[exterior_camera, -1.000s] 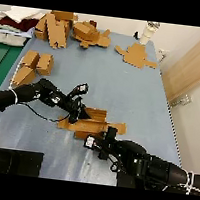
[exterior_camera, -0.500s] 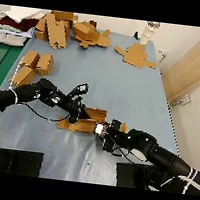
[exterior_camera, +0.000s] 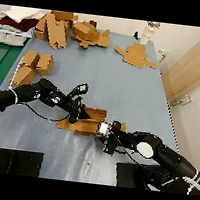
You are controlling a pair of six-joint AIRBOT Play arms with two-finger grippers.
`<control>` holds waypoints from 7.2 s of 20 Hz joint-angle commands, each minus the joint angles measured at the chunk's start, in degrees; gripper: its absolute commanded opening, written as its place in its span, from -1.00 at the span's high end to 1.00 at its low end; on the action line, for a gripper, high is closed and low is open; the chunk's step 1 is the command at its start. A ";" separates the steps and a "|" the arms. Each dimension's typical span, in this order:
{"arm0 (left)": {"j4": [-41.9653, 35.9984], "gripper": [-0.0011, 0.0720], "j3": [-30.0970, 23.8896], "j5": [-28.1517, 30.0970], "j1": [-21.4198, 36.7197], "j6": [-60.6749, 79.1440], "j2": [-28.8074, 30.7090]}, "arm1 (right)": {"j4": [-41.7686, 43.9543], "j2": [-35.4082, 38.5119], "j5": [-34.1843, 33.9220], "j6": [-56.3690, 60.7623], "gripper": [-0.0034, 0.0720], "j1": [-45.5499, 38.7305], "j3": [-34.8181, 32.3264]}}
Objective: Fold the box.
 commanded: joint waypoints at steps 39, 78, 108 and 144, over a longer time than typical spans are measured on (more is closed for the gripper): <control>0.02 0.94 0.07 0.02 0.04 0.02 -0.04 | -13.16 2.89 -2.08 8.28 -0.88 -2.40 -0.09; 0.00 0.94 0.07 0.17 0.04 0.04 -0.04 | 20.68 -18.99 7.56 -42.36 -0.87 -18.14 8.37; -0.04 0.94 0.07 0.24 0.07 0.04 -0.02 | 20.81 -19.26 10.40 -42.32 -0.87 -18.12 8.37; 2.12 -0.05 2.64 4.24 1.68 -8.13 2.91 | 17.81 -19.34 10.43 -41.88 -0.41 -18.12 8.33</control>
